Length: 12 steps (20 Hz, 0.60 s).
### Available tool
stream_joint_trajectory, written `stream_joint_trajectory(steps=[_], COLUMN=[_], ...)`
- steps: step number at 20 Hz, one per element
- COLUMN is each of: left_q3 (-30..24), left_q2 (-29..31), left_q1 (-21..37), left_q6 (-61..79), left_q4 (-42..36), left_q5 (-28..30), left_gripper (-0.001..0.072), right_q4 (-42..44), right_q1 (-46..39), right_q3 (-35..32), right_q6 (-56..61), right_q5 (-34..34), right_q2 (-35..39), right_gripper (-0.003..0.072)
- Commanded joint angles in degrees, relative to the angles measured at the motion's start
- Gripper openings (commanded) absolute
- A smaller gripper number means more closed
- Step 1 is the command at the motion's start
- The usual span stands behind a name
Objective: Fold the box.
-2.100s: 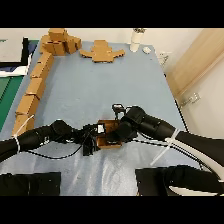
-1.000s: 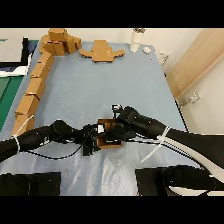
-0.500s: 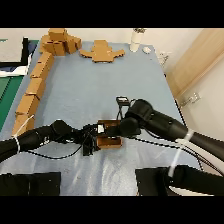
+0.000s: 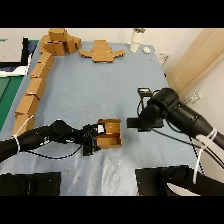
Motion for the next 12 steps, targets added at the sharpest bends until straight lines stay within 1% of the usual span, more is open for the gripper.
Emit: stream_joint_trajectory(steps=[1,2,4,6,7,9,10,12], left_q3=[0.0,0.0,0.0,0.0,0.0,0.0,0.0,0.0], left_q2=[0.0,0.0,0.0,0.0,0.0,0.0,0.0,0.0], left_q1=[0.0,0.0,0.0,0.0,0.0,0.0,0.0,0.0], left_q6=[0.0,0.0,0.0,0.0,0.0,0.0,0.0,0.0], left_q4=[0.0,0.0,0.0,0.0,0.0,0.0,0.0,0.0], left_q5=[0.0,0.0,0.0,0.0,0.0,0.0,0.0,0.0], left_gripper=[0.0522,0.0522,0.0522,0.0522,0.0522,0.0523,0.0522,0.0522], right_q4=[7.1,13.9,30.9,47.4,53.2,61.4,63.1,63.1], right_q1=[-14.3,-19.1,-27.2,-31.6,-32.3,-31.6,-30.5,-27.6], right_q3=[0.0,0.0,0.3,1.7,2.7,3.9,4.0,4.0], right_q6=[-16.6,-23.2,-38.0,-53.7,-59.6,-71.1,-75.3,-79.3], right_q5=[6.6,9.4,13.7,13.6,11.5,5.2,3.4,3.2], right_q2=[-4.7,-7.4,-13.9,-20.8,-23.9,-27.8,-28.4,-27.9], right_gripper=[0.0001,0.0001,0.0001,0.0001,0.0001,0.0,0.0001,0.0001])
